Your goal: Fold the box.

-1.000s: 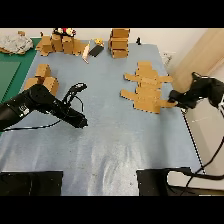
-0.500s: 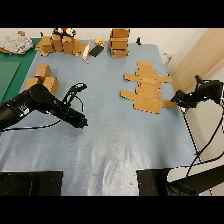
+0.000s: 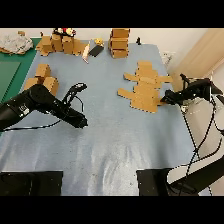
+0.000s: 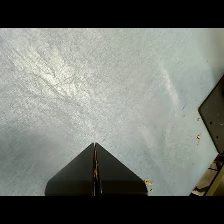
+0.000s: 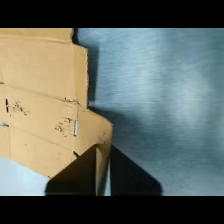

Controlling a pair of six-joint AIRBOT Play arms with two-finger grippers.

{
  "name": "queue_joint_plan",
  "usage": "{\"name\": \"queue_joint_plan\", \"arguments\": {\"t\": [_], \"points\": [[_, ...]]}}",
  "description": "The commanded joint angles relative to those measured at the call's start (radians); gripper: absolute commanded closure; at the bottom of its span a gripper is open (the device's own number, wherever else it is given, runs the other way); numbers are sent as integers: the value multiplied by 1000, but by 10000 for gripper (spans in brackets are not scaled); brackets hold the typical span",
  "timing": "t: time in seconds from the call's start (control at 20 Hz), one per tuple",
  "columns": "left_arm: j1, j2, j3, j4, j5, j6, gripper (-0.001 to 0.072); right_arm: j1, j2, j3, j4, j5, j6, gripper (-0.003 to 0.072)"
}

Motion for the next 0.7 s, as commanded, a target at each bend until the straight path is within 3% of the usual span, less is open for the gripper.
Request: {"name": "queue_joint_plan", "arguments": {"t": [0.0,0.15,0.3,0.45,0.65], "points": [[0,-1,0,0,0,0,697,16,1,11,36,-100,-14,679],[0,-1,0,0,0,0,698,16,31,3,67,-215,-10,683],[0,-1,0,-3,0,0,698,16,140,-98,102,-199,26,684],[0,-1,0,-3,5,0,698,50,291,-277,102,-177,77,684],[0,-1,0,-21,106,0,697,172,493,-560,103,-67,172,684]]}}
